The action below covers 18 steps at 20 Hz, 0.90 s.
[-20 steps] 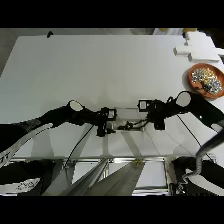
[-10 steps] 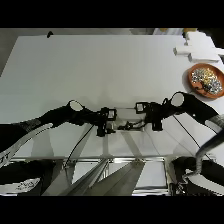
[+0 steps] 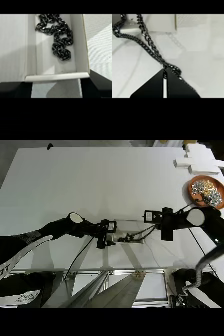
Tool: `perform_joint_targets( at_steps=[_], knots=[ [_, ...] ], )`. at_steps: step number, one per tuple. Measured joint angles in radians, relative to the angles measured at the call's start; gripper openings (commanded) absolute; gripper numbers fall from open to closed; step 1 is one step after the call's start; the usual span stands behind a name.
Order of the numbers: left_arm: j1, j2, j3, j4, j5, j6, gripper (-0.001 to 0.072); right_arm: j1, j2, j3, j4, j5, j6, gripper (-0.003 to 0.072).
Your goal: Fold the box and place the chain.
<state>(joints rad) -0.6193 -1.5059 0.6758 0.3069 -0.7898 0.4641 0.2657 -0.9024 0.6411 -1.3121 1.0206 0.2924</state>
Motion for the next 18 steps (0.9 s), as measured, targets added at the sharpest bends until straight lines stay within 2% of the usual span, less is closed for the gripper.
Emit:
perform_joint_targets(
  at_steps=[5, 8, 11, 13, 18],
  knots=[
    [0.000, 0.000, 0.000, 0.000, 0.000, 0.000, 0.0272, 0.000, 0.209, 0.001, 0.102, 0.037, 0.015, 0.0018],
    [0.000, 0.000, 0.000, 0.000, 0.000, 0.000, 0.0272, 0.001, 0.276, 0.002, 0.298, 0.045, -0.016, 0.0017],
    [0.000, 0.000, 0.000, 0.000, 0.000, 0.000, 0.0272, 0.031, 0.294, 0.002, 0.519, 0.041, -0.057, 0.0017],
    [0.000, 0.000, 0.000, 0.000, 0.000, 0.000, 0.0272, 0.090, 0.287, 0.003, 0.615, 0.024, -0.074, 0.0017],
    [0.000, 0.000, 0.000, 0.000, 0.000, 0.000, 0.0272, 0.251, 0.198, 0.003, 0.656, -0.067, -0.047, 0.0018]
  ],
)
